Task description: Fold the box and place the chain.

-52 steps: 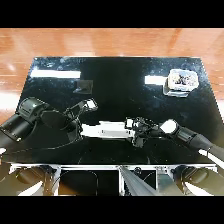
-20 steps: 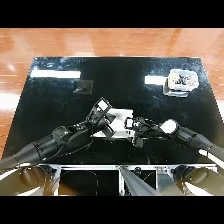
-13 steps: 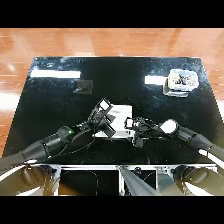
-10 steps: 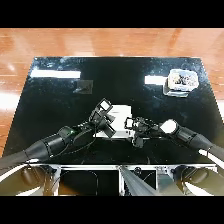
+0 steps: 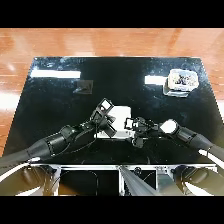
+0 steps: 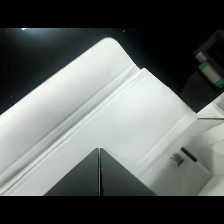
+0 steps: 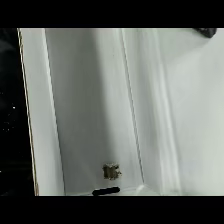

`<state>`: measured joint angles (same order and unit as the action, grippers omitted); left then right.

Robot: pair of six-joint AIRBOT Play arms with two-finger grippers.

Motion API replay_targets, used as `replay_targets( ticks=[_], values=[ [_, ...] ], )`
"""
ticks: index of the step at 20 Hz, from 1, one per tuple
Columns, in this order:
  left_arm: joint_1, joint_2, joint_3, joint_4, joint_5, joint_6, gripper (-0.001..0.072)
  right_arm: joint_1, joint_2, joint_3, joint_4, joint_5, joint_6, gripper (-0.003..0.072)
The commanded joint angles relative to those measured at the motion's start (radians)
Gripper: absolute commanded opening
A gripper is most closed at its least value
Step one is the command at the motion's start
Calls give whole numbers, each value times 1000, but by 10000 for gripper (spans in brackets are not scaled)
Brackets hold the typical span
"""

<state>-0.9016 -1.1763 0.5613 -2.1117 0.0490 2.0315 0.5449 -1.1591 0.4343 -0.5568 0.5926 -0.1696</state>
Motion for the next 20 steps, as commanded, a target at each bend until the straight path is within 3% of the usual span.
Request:
replay_targets(
  ticks=[1, 6, 10, 11, 12, 15, 20],
  values=[
    [19, 71, 8, 98, 69, 30, 16, 0, 0, 0, 0, 2, 1, 605],
    [138, 259, 8, 135, 430, 29, 16, 0, 0, 0, 0, 2, 1, 605],
    [250, 363, 8, 277, 778, 31, 21, 0, 0, 0, 0, 2, 1, 606],
    [290, 358, 7, 280, 867, 89, 229, 0, 0, 0, 0, 2, 1, 606],
    [313, 348, 7, 282, 932, 164, 637, 0, 0, 0, 0, 2, 1, 607],
    [324, 309, 7, 327, 933, 246, 623, 0, 0, 0, 0, 2, 1, 607],
    [324, 231, 7, 217, 839, 380, 621, 0, 0, 0, 0, 2, 1, 606]
  ],
)
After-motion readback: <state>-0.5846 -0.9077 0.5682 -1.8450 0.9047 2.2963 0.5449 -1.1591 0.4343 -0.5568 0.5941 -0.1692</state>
